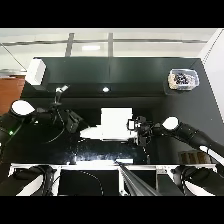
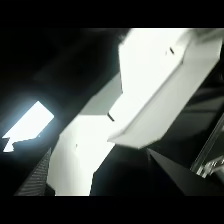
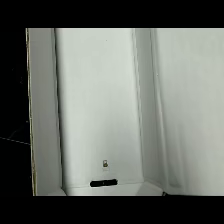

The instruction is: Fold the box and place the chain.

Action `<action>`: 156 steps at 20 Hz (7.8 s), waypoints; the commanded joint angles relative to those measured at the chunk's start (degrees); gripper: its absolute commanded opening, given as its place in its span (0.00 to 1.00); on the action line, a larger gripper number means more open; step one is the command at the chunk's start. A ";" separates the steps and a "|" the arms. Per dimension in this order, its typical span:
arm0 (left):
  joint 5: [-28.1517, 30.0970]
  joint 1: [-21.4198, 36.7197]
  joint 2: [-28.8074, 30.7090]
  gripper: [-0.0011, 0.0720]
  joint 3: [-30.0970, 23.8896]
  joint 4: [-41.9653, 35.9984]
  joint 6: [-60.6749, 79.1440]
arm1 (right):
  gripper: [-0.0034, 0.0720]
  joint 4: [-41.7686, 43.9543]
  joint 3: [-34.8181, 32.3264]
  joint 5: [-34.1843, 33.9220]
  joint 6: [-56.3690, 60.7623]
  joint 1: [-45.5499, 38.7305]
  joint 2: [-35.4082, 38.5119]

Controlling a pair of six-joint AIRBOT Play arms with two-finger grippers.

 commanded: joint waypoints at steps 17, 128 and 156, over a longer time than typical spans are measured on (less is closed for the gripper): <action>19.56 -17.51 -8.98 0.98 -3.48 3.08 36.54 | 0.85 0.22 -0.02 0.02 0.02 0.02 -0.02; -0.61 19.96 0.81 0.05 -5.57 8.90 -40.92 | 0.85 0.22 -0.02 -1.33 0.04 0.00 -0.04; 4.42 -3.61 -7.23 0.97 -5.07 -12.13 -21.03 | 0.85 0.22 -0.02 -1.95 0.04 0.02 -0.02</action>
